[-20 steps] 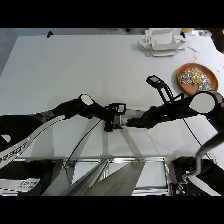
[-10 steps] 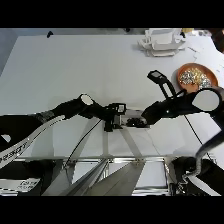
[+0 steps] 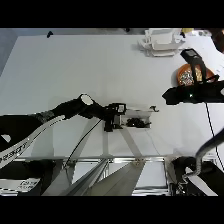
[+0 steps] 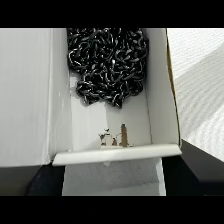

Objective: Fold the box and place the chain.

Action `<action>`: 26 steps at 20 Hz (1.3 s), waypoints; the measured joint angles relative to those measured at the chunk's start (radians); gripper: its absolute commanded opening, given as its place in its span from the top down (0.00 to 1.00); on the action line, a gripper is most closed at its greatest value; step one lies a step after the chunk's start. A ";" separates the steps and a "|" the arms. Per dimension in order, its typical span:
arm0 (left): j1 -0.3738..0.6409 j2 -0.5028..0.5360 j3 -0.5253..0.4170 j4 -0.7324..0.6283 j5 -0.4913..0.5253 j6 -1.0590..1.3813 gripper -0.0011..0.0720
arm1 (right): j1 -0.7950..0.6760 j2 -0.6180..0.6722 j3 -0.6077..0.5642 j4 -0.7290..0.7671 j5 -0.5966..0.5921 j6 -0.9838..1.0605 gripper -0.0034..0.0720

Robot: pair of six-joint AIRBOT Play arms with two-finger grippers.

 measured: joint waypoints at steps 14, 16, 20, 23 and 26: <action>0.000 0.000 0.000 0.000 0.000 0.000 0.97 | -0.068 -0.364 0.000 -0.054 -0.052 -0.003 0.51; 0.000 0.000 0.000 0.000 0.000 0.000 0.97 | -0.068 -0.402 0.000 -0.052 -0.052 -0.008 0.51; 0.000 0.000 0.000 0.000 0.000 0.000 0.97 | -0.068 -0.454 0.000 -0.040 -0.052 -0.026 0.51; 0.000 0.000 0.000 0.000 0.000 0.000 0.97 | -0.068 -0.490 0.000 -0.018 -0.051 -0.045 0.51; 0.000 0.000 0.000 0.000 0.000 0.000 0.97 | -0.068 -0.518 -0.001 0.001 -0.051 -0.055 0.58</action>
